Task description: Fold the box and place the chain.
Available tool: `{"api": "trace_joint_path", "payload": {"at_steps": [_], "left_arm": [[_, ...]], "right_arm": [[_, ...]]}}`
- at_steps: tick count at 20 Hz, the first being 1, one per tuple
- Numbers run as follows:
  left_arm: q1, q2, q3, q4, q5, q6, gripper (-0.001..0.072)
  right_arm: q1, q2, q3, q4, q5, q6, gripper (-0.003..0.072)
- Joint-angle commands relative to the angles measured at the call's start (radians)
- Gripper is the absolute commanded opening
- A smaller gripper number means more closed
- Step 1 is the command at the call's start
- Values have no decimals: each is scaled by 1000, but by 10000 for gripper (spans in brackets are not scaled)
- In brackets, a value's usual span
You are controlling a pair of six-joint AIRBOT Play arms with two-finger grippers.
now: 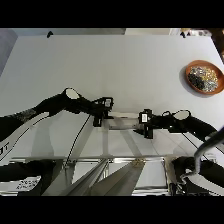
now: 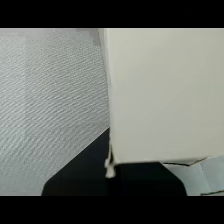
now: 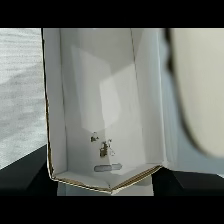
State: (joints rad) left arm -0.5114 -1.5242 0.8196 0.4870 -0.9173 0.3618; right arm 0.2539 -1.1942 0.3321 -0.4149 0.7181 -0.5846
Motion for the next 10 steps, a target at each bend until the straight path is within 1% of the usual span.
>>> {"api": "trace_joint_path", "payload": {"at_steps": [1, 10], "left_arm": [[0, 0, 0, 0, 1, 0, 11], [-2, 0, 1, -4, 6, 1, 10]], "right_arm": [[0, 0, -1, 0, 0, 0, 340], [0, 0, -1, 0, 0, 0, 340]]}}
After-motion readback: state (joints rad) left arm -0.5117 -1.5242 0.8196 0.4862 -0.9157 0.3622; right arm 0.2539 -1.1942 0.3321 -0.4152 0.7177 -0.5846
